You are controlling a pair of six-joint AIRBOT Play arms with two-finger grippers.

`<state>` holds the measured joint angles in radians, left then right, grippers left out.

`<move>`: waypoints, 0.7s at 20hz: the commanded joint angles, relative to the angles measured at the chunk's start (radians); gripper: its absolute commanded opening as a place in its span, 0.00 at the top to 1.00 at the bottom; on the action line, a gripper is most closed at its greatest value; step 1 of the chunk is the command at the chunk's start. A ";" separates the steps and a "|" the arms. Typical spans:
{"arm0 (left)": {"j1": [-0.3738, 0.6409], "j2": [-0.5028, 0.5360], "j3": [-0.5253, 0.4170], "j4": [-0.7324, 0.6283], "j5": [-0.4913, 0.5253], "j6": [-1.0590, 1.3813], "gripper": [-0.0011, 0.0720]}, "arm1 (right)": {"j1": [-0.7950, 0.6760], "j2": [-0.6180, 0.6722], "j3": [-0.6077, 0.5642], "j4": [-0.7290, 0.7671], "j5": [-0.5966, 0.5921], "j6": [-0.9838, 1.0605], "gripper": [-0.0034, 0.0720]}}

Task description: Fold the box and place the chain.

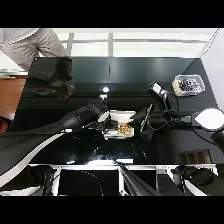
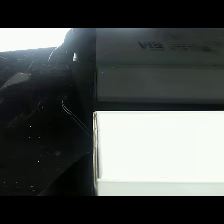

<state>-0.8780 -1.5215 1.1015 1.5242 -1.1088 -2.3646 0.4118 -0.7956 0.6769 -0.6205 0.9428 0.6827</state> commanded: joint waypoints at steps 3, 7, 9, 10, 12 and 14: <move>0.000 0.000 0.001 0.000 -0.002 0.001 0.94 | -0.057 0.006 0.032 -0.119 0.023 0.097 0.50; 0.007 0.001 0.001 -0.033 0.004 -0.028 0.94 | -0.193 0.031 0.087 -0.125 0.094 0.097 0.51; 0.011 0.002 0.008 -0.044 0.006 -0.055 0.87 | -0.251 0.041 0.094 -0.125 0.113 0.097 0.51; 0.009 0.002 0.023 -0.045 0.004 -0.056 0.60 | -0.277 0.042 0.095 -0.125 0.124 0.097 0.51; 0.009 0.004 0.066 -0.042 -0.026 -0.044 0.37 | -0.315 0.042 0.095 -0.125 0.142 0.097 0.51; 0.009 0.030 0.102 -0.042 -0.079 0.104 0.37 | -0.340 0.042 0.094 -0.126 0.156 0.097 0.51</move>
<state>-0.8700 -1.5105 1.1614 1.4864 -1.1275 -2.3775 0.1207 -0.7570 0.7670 -0.7422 1.0679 0.7784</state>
